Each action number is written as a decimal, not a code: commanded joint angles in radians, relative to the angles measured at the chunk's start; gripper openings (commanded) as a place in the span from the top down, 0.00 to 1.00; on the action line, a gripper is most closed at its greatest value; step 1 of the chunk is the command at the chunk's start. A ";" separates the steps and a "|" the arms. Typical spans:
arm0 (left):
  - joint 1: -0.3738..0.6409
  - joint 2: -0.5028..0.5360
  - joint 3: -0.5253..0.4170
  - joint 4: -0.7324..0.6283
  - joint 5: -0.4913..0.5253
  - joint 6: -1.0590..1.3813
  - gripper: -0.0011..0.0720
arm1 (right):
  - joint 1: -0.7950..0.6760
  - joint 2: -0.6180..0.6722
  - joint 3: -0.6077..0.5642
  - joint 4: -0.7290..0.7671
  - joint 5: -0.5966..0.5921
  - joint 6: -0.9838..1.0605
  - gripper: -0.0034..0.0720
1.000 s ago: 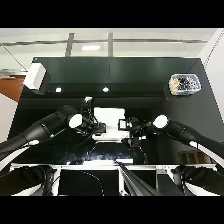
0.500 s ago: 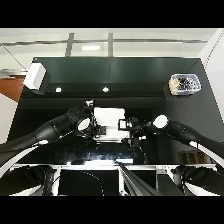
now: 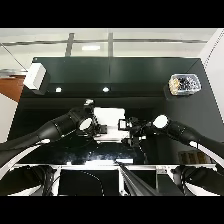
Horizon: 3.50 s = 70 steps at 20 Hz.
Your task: Fold the box and place the chain.
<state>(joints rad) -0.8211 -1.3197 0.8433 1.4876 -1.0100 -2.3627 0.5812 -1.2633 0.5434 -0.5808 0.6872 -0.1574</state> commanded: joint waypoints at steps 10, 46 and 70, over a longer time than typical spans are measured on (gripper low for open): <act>-0.001 -0.013 0.005 0.004 0.004 -0.003 0.71 | 0.001 0.000 0.000 0.000 0.000 0.000 0.32; 0.014 -0.070 0.079 0.022 -0.090 -0.009 0.60 | 0.001 0.000 0.000 0.000 0.000 0.000 0.32; 0.014 -0.072 0.079 0.026 -0.073 0.042 0.95 | -0.026 0.131 0.000 -0.238 0.072 0.060 0.02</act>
<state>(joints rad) -0.8082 -1.3911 0.9218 1.5108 -1.0786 -2.3455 0.5560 -1.1519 0.5430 -0.7712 0.7464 -0.1020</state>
